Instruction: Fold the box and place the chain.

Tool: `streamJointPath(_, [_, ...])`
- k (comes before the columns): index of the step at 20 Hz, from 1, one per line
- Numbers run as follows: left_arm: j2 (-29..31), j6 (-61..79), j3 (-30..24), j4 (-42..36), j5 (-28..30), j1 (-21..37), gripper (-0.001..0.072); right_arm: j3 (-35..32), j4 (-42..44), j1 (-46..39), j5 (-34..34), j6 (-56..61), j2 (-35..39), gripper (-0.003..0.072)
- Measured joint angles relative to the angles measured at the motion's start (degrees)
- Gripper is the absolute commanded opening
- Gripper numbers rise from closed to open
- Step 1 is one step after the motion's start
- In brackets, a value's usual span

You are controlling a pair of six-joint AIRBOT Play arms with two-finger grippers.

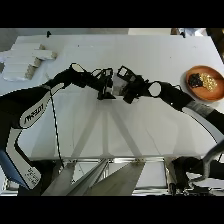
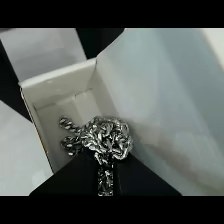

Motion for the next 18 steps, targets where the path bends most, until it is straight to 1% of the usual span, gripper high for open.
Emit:
streamJointPath(1, [0.0,0.0,0.0,0.0,0.0,0.0,0.0396,0.0,0.0,0.0,0.3,0.2,-0.5,0.0151])
streamJointPath(2, [0.0,0.0,0.0,0.0,0.0,0.0,0.0396,0.0,0.0,0.1,0.5,0.2,-0.9,0.0238])
streamJointPath(3, [0.0,0.0,0.0,0.0,0.0,0.0,0.0396,0.0,0.0,0.1,0.6,0.2,-1.1,0.0253])
streamJointPath(7, [0.0,0.0,0.0,0.0,0.0,0.0,0.0396,0.0,0.0,0.1,1.6,0.4,-0.2,0.0253])
streamJointPath(12, [0.0,0.0,0.0,0.0,0.0,0.0,0.0396,0.0,-0.4,-1.1,3.8,0.4,6.5,0.0253])
streamJointPath(14, [0.0,0.0,0.0,0.0,0.0,0.0,0.0396,0.0,-0.6,-4.0,7.3,-0.2,9.7,0.0253])
streamJointPath(17, [0.0,0.0,0.0,0.0,0.0,0.0,0.0396,-0.7,0.3,-10.8,14.8,-4.2,13.0,0.0262])
streamJointPath(18, [0.0,0.0,0.0,0.0,0.0,0.0,0.0396,-1.4,1.5,-13.5,17.2,-7.3,13.8,0.0310])
